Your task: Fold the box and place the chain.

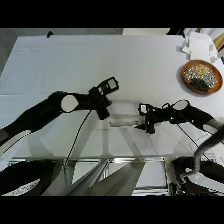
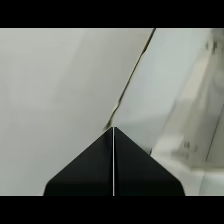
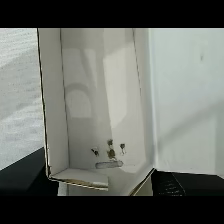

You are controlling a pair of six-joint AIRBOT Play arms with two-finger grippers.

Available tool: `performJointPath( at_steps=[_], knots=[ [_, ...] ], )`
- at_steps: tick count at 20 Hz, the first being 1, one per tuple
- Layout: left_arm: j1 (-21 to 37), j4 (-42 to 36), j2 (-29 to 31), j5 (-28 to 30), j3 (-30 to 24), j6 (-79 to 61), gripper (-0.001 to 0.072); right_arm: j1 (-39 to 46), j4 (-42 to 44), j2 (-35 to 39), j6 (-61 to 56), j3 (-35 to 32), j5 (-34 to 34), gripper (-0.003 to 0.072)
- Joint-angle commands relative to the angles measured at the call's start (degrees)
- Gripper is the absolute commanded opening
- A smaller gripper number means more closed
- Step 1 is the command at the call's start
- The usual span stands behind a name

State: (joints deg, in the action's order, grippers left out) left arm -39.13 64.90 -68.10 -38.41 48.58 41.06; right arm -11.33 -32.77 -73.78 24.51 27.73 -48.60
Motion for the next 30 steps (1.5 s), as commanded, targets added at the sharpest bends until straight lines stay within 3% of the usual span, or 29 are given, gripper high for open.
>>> performJointPath(
  at_steps=[1, 3, 5, 6, 8, 13, 22, 30],
  knots=[
    [0.5, 12.76, 4.46, -13.4, 0.02, -1.27, 0.001, 0.02, 0.02, -0.02, -0.02, -0.02, 0.0, 0.0398],
    [0.39, 12.28, 3.41, -17.59, -0.02, -1.33, 0.0018, 0.02, 0.02, -0.02, -0.02, -0.02, 0.0, 0.0398],
    [0.81, 6.78, 1.2, -15.65, -1.14, -8.79, 0.0261, 0.02, 0.02, -0.02, -0.02, -0.02, 0.0, 0.0398],
    [1.36, 5.2, -0.2, -14.16, -1.68, -15.1, 0.0284, 0.02, 0.02, -0.02, -0.02, -0.02, -0.02, 0.0398],
    [1.22, 3.54, -3.72, -12.48, -1.7, -23.91, 0.0284, 0.02, 0.04, -0.02, -0.02, -0.02, -0.04, 0.0398],
    [1.33, 2.71, -9.86, -8.44, -1.7, -24.55, 0.0285, 0.02, 0.02, -0.02, -0.02, -0.02, -0.04, 0.0398],
    [1.4, -1.03, -10.62, -4.11, -1.7, -24.2, 0.0272, 0.02, 0.02, -0.02, -0.02, -0.02, -0.04, 0.0398],
    [1.81, -2.73, -12.15, -3.96, -2.75, -24.15, 0.0272, 0.02, 0.02, -0.02, -0.02, -0.02, -0.04, 0.0398]
  ],
)
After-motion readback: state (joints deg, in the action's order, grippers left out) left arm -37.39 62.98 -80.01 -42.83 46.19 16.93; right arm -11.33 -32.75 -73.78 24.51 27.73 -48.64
